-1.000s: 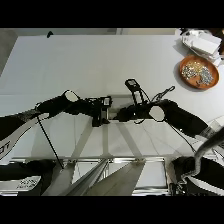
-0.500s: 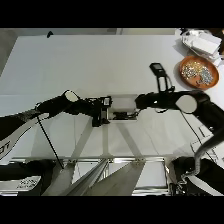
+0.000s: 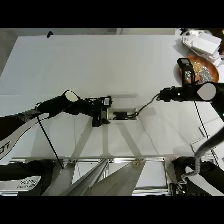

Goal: Fold the box and place the chain.

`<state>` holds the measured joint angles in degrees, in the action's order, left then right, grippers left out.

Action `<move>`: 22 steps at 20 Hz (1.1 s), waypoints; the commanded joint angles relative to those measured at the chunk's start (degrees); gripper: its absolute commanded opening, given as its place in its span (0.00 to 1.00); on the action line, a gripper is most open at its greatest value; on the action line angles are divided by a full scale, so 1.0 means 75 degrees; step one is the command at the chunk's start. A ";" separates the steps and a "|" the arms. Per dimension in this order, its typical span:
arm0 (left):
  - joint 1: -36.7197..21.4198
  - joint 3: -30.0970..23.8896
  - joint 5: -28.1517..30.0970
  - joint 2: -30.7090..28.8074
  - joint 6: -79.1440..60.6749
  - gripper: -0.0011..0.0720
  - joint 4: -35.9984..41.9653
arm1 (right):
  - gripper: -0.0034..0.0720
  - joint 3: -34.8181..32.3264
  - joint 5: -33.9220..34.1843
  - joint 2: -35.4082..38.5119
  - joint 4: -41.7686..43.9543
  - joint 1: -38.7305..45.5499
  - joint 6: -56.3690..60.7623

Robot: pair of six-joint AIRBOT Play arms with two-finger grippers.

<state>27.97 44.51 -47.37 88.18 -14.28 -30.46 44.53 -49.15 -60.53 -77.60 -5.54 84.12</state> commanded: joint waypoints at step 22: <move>-0.0003 0.0003 0.0000 -0.0006 -0.0003 0.22 0.0000 | 0.27 0.1067 0.0052 -0.3171 -0.1169 -0.0245 0.0154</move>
<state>27.97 44.51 -47.37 88.18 -14.31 -30.46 52.58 -48.80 -83.40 -86.54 -7.20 84.95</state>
